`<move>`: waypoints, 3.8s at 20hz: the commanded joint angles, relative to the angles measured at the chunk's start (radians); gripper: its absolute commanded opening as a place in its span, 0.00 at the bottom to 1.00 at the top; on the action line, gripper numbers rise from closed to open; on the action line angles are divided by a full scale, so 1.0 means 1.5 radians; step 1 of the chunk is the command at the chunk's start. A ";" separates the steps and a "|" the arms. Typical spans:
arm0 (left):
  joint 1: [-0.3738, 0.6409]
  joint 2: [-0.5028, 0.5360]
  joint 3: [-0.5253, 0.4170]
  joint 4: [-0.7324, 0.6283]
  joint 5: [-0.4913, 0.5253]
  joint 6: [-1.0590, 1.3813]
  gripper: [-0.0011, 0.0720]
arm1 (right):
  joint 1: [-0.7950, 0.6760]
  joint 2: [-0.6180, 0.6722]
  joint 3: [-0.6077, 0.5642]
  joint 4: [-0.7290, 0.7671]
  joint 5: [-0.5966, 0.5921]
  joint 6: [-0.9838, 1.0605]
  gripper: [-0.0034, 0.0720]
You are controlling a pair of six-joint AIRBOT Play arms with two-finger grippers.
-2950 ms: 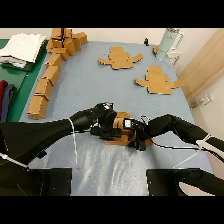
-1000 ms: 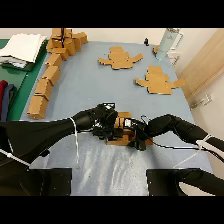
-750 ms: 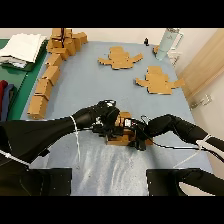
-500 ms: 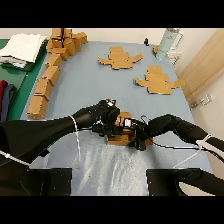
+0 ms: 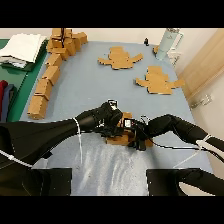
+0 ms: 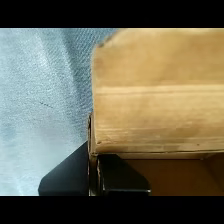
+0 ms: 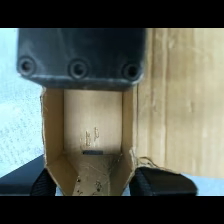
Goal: Fold the box.
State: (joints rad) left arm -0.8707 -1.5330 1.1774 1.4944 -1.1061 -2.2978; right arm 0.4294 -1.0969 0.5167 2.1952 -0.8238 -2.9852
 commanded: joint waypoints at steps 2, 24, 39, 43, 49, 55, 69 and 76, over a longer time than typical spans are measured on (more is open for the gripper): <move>-0.002 -0.002 0.000 -0.012 -0.002 0.001 0.05 | 0.000 0.000 0.001 0.000 0.002 0.000 0.81; 0.303 0.013 0.099 -0.385 -0.140 0.350 0.53 | 0.000 0.000 0.001 0.000 0.002 0.000 0.81; 0.317 0.227 -0.235 -0.410 0.138 1.142 0.03 | 0.000 0.000 0.001 0.000 0.002 0.000 0.81; 0.295 0.333 -0.386 -0.513 0.290 1.451 0.27 | 0.000 0.000 0.001 0.000 0.002 0.000 0.81; 0.281 0.250 -0.411 -0.650 0.281 1.698 0.96 | 0.000 0.000 0.001 0.000 0.002 0.000 0.81; 0.262 0.191 -0.376 -0.664 0.309 1.707 0.96 | 0.000 0.000 0.001 0.000 0.002 0.000 0.81; 0.206 0.143 -0.352 -0.675 0.302 1.691 0.96 | 0.000 0.000 0.001 0.000 0.002 0.000 0.81; 0.207 0.143 -0.355 -0.675 0.304 1.645 0.96 | 0.000 0.000 0.001 0.000 0.002 0.000 0.81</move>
State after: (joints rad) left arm -0.5594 -1.3170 0.6453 0.4812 -0.6533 0.1955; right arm 0.4294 -1.0969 0.5167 2.1948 -0.8215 -2.9852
